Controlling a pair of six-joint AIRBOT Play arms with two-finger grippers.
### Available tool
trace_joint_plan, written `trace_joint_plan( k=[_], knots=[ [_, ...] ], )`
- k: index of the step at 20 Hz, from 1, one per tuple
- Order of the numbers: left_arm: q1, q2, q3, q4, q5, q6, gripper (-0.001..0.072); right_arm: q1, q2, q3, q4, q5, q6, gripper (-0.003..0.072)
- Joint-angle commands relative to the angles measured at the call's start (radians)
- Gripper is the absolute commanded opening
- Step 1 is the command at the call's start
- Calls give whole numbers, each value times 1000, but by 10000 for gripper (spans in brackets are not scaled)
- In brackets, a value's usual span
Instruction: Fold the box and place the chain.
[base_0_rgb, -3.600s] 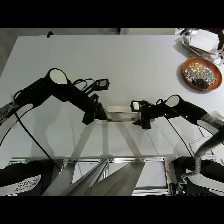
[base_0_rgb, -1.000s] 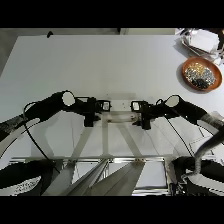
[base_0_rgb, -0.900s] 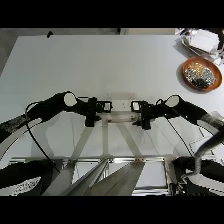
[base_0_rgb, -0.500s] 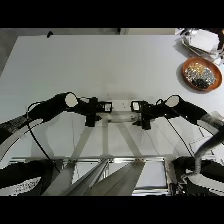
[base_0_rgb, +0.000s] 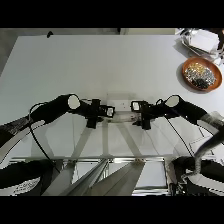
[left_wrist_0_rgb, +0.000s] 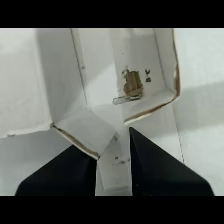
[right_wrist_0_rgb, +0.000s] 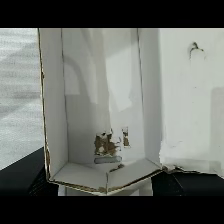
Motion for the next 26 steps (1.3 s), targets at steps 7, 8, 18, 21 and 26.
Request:
trace_joint_plan(
  k=[7, 8, 18, 21, 26],
  knots=[
    [-24, 1, 0, -92, 26, 9, 208, -1, 1, 1, 0, 0, 0, 296],
    [-32, 0, 0, -100, 39, 9, 207, -1, 1, 1, 0, 1, 0, 296],
    [-82, -1, 0, -160, 113, 5, 129, -1, 1, 1, 0, 0, 0, 296],
    [-90, -13, 0, -171, 112, 5, 159, -1, 1, 1, 0, 0, 0, 296],
    [-103, -33, 0, -180, 121, 5, 292, -1, 1, 1, 0, 0, 0, 296]
  ],
)
